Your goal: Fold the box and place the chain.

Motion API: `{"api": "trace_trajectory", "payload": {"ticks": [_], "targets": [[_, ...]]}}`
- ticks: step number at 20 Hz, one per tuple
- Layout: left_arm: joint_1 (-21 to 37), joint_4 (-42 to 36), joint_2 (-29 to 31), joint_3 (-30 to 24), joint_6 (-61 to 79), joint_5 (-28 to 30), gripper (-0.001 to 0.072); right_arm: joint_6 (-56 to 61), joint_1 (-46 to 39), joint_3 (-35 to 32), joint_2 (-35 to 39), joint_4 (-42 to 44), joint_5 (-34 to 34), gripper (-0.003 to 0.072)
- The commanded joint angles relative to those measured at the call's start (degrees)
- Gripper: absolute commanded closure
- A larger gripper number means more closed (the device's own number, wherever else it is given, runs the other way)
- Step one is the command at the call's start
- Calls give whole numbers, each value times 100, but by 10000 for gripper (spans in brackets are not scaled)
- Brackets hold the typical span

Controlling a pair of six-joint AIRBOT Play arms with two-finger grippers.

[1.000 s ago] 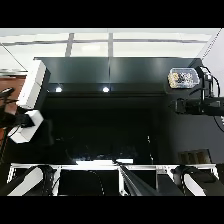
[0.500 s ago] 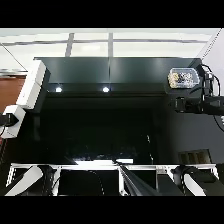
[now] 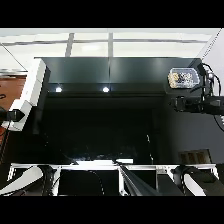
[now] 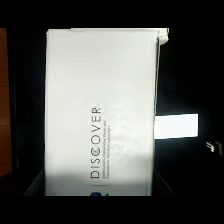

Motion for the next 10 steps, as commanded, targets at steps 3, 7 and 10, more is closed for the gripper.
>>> {"api": "trace_trajectory", "payload": {"ticks": [3, 7, 10], "targets": [[-44, -323, -28, 334, -474, -9, -7, -2, 2, 4, 0, 131, -66, 669], [-297, -640, 409, 1451, -1119, -170, -5, -334, 98, 354, 0, 227, -90, 669], [-654, -1805, 743, 2116, -1204, -280, 319, -439, 358, 673, 0, 225, -181, 668]]}}
